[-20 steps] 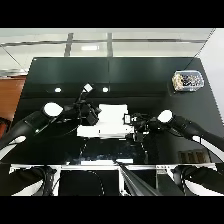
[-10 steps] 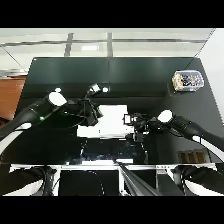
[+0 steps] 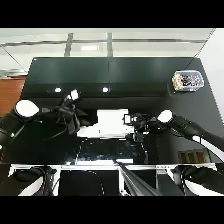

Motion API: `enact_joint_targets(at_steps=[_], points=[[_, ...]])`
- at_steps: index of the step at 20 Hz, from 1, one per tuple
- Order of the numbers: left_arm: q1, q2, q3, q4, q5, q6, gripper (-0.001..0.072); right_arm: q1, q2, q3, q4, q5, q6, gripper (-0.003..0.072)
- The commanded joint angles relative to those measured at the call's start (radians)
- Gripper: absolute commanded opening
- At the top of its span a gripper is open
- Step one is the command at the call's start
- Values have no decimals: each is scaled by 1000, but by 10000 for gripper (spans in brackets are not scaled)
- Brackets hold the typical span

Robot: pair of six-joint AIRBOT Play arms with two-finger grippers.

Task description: Fold the box and place the chain.

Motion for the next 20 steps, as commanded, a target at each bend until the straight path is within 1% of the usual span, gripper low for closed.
enact_joint_targets(at_steps=[1, 4, 7, 10, 11, 12, 13, 14, 15, 16, 20], points=[[-23, -27, -68, 11, 75, 163, 709, 1, -1, -1, 0, 0, 0, 298], [-97, -100, -68, 13, 170, 294, 707, 1, -1, -1, 0, 0, 0, 297], [-164, -171, -67, 35, 185, 325, 707, 1, -1, -1, 0, 0, 0, 297], [-192, -190, -67, 14, 259, 321, 706, 1, -1, -1, 0, 0, 0, 298], [-192, -190, -66, -11, 255, 321, 700, 1, -1, -1, 0, 0, 0, 297], [-192, -190, -66, -25, 236, 321, 669, 1, -1, -1, 0, 0, 0, 298], [-192, -190, -63, -29, 209, 321, 546, 1, -1, -1, 0, 0, 0, 297], [-192, -190, -63, -30, 193, 321, 393, 1, -1, -1, 0, 0, 0, 297], [-192, -190, -63, -29, 187, 321, 210, 1, -1, -1, 0, 0, 0, 298], [-192, -190, -63, -32, 188, 321, 144, 1, -1, -1, 0, 0, 0, 297], [-200, -190, -63, -120, 184, 321, 144, 1, -1, -1, 0, 0, 0, 297]])
